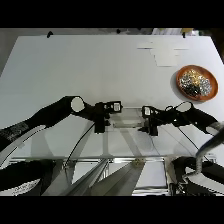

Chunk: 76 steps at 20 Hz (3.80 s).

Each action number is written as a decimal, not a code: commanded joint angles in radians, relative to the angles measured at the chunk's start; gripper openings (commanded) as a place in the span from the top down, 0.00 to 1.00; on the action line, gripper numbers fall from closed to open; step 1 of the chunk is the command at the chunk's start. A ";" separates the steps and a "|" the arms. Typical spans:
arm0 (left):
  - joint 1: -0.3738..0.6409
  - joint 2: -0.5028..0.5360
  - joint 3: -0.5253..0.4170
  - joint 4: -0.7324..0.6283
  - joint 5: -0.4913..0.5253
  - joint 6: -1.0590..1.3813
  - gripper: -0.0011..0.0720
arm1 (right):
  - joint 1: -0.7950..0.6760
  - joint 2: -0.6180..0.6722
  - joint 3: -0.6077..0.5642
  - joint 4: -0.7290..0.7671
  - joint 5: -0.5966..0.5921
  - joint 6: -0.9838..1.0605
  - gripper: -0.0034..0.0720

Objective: Fold the box and place the chain.

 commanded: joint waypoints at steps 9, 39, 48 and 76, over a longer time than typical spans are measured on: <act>-0.042 -0.049 0.000 -0.092 0.063 0.111 0.80 | 0.000 0.001 0.000 0.000 0.000 0.000 0.47; 0.116 0.269 -0.005 0.119 -0.232 -0.613 0.98 | 0.000 0.001 0.000 0.000 0.000 0.000 0.47; 0.301 0.195 -0.254 -0.116 -0.039 -0.914 0.98 | 0.000 0.001 0.000 0.000 0.000 0.000 0.47; 0.084 0.048 -0.117 -0.377 -0.029 -0.861 0.75 | 0.000 0.001 0.000 0.000 0.000 0.000 0.47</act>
